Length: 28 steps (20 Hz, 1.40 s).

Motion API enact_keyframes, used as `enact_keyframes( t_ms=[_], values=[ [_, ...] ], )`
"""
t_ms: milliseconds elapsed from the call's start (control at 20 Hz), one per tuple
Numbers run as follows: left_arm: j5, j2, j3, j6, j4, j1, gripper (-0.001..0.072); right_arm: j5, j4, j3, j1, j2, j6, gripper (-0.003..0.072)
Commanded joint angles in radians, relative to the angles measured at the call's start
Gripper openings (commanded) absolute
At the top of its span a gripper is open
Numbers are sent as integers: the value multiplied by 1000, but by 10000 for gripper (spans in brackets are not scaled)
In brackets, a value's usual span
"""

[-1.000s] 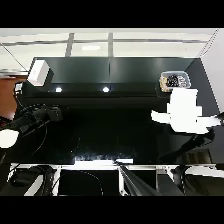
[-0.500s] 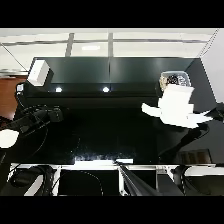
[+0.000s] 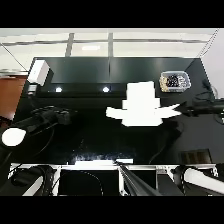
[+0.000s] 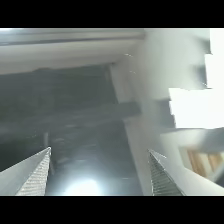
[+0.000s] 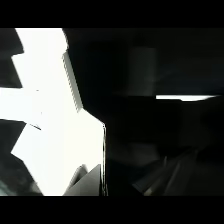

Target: Fold the box and place the chain.

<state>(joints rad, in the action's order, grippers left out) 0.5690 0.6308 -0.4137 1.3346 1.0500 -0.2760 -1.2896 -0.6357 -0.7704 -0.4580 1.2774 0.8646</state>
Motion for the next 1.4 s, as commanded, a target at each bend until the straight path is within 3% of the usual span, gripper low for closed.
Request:
enact_keyframes(
  t_ms=[0,150,250,300,450,550,750,900,1100,1250,1350],
  values=[
    [-59,141,-34,11,-93,-135,703,242,101,221,242,-236,-41,13],
    [-27,325,-113,19,-148,-157,703,413,103,391,417,-428,-42,13],
    [2,424,-167,19,-151,-145,702,463,104,446,486,-490,-36,13],
    [64,475,-202,16,-165,-128,702,463,104,453,505,-496,-34,13],
    [335,647,-290,-257,-431,-31,703,465,104,453,523,-495,-34,14],
    [465,753,-307,-414,-631,38,703,463,104,453,523,-495,-34,13],
    [515,866,-314,-692,-818,67,703,438,104,453,523,-495,-32,14],
    [621,936,-377,-795,-814,43,689,438,104,453,523,-495,-32,14],
    [784,1041,-477,-808,-705,17,662,418,101,453,523,-495,-31,14],
    [807,1072,-495,-806,-620,9,489,412,101,453,523,-495,-30,14],
    [827,1072,-498,-807,-607,9,473,396,100,453,523,-495,-30,14]
  ],
)
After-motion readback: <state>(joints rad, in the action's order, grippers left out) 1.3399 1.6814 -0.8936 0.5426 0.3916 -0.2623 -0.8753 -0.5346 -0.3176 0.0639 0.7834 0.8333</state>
